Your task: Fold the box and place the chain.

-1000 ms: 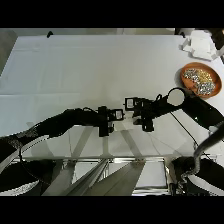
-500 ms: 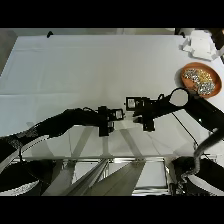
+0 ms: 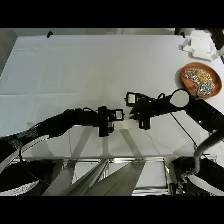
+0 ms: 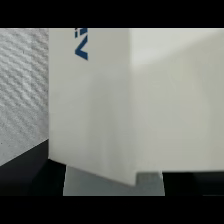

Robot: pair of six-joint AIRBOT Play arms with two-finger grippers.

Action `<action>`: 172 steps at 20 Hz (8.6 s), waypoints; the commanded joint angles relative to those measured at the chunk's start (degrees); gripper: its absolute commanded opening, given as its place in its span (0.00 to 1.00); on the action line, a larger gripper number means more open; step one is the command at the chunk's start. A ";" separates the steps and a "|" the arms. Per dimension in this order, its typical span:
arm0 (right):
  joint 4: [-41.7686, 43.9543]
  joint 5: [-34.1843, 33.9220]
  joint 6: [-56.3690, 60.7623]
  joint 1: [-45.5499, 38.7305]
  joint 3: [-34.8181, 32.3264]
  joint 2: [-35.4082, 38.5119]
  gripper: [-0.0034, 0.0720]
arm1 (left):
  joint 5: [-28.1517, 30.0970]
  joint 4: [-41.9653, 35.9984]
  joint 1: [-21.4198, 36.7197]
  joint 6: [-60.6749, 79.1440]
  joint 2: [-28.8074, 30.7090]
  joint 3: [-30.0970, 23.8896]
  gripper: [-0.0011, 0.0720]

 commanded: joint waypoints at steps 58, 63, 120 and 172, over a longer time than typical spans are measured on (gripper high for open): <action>0.26 -4.26 3.41 2.54 -3.23 0.31 0.25 | -0.09 -0.02 -0.02 -0.02 0.00 0.00 0.20; 1.18 -5.99 3.43 2.54 -3.26 1.05 0.25 | -0.09 0.00 -0.02 -0.02 0.00 0.00 0.20; 9.01 -15.10 7.23 5.75 -9.01 2.27 0.50 | -0.09 -0.02 -0.02 -0.02 0.00 0.00 0.20; 44.59 -13.55 -25.83 -1.20 -26.84 -0.61 0.07 | -0.07 -0.02 -0.02 -0.02 0.00 0.00 0.20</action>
